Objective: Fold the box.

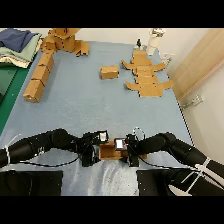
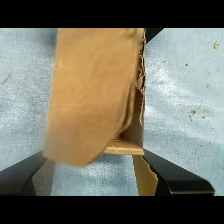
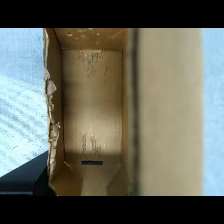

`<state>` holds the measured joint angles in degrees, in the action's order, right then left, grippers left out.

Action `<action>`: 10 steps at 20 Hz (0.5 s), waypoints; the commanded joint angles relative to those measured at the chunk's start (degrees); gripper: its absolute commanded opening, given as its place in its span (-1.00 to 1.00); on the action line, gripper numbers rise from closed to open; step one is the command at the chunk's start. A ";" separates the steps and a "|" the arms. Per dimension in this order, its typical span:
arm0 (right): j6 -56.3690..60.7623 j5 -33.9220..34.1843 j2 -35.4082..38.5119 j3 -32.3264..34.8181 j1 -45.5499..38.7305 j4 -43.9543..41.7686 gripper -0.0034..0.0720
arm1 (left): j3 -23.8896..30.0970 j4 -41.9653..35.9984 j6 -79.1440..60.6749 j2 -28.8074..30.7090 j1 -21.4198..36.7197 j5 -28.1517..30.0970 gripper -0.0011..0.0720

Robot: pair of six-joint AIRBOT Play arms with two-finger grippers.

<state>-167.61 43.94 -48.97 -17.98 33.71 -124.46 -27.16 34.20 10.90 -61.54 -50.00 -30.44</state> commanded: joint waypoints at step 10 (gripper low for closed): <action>0.02 0.04 0.00 -0.02 -0.02 0.00 0.43 | -0.28 -4.63 -7.50 -3.19 -2.89 2.38 0.94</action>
<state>-167.63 43.99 -48.97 -17.98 33.71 -124.44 -27.24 30.94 5.61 -63.77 -52.31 -28.95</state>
